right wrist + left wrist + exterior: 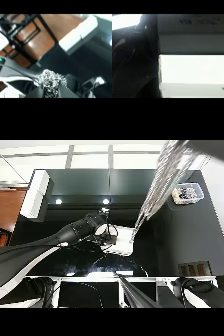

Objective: Fold the box and place the chain.

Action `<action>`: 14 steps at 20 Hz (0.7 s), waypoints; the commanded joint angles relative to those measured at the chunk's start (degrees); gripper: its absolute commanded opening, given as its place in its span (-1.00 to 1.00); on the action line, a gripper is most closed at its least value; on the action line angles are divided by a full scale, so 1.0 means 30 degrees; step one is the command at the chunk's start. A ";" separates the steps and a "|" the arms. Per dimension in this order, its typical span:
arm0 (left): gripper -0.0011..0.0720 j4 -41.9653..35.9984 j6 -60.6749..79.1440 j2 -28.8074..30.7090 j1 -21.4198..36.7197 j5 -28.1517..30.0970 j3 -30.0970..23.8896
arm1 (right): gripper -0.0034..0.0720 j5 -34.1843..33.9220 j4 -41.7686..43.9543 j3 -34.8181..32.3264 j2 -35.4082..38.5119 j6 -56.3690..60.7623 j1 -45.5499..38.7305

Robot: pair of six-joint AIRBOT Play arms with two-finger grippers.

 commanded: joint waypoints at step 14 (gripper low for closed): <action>-0.90 0.0007 0.0000 0.0000 0.0022 0.0007 0.0007 | -0.89 0.1319 -0.4262 -0.6273 0.0051 0.0189 0.2368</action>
